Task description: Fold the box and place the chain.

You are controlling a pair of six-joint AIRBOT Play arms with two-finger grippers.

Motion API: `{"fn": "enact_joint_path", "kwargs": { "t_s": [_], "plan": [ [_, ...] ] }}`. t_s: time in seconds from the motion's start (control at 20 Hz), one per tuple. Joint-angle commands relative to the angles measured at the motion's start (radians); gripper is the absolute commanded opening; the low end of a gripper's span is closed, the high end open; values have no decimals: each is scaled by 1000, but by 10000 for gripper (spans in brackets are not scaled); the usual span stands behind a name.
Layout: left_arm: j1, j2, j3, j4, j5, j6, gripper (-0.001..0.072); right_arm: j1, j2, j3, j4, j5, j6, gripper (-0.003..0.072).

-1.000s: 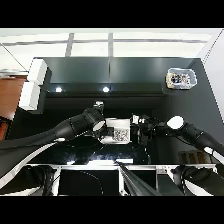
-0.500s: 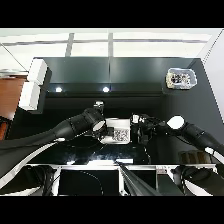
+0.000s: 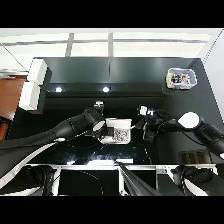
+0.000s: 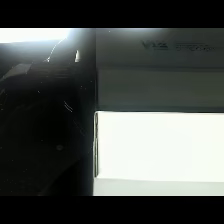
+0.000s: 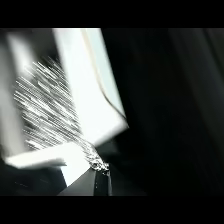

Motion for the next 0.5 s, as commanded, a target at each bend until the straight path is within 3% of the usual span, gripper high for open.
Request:
{"fn": "enact_joint_path", "kwargs": {
  "t_s": [0.0, 0.1, 0.45],
  "plan": [
    [0, 0, 0, 0, 8, 0, 30, -4, 45, 81, 126, 218, 173, 36],
    [0, 0, 0, 0, 7, 0, 31, 5, 45, 85, 256, 262, 176, 36],
    [0, 0, 0, 0, 8, 0, 31, 63, 28, 82, 188, 139, 322, 37]
  ]
}}
